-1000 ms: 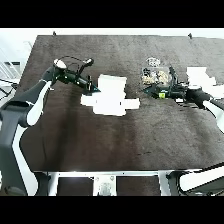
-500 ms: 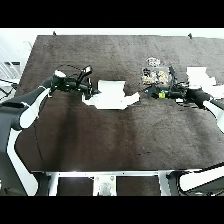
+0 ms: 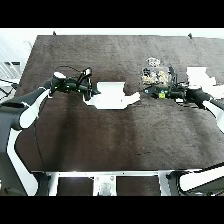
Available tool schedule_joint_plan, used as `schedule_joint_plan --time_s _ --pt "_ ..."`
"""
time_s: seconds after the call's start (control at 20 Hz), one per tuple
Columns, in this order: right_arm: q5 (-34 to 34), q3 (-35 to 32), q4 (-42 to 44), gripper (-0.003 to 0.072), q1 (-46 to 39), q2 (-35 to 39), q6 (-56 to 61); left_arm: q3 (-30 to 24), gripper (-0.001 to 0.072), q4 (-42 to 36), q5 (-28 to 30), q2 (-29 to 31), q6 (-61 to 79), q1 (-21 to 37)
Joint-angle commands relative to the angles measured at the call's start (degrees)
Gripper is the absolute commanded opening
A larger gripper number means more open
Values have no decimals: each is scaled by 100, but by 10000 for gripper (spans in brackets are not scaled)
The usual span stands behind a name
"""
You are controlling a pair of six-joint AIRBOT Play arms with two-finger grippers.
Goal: Fold the box and place the chain.
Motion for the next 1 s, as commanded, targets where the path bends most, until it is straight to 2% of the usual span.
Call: schedule_joint_plan --time_s 0.0,0.35,0.7,0.85,0.9,0.95 --pt "0 -2 0 374 7 4 -35 -2 19 -4 -28 -9 57 2" --pt "177 -2 114 375 -9 92 -1014 4 19 -13 -35 -7 57 0" --pt "903 -109 273 374 4 1419 -1937 4 19 -13 -28 -7 57 2" --pt "1226 -219 273 378 74 1521 -2138 4 19 -13 -35 -7 57 2" --pt "1279 -297 271 443 142 1515 -2275 4 19 -13 -28 -7 57 2" --pt "1414 -348 221 554 229 1506 -2839 4 19 -13 -26 -7 57 2"
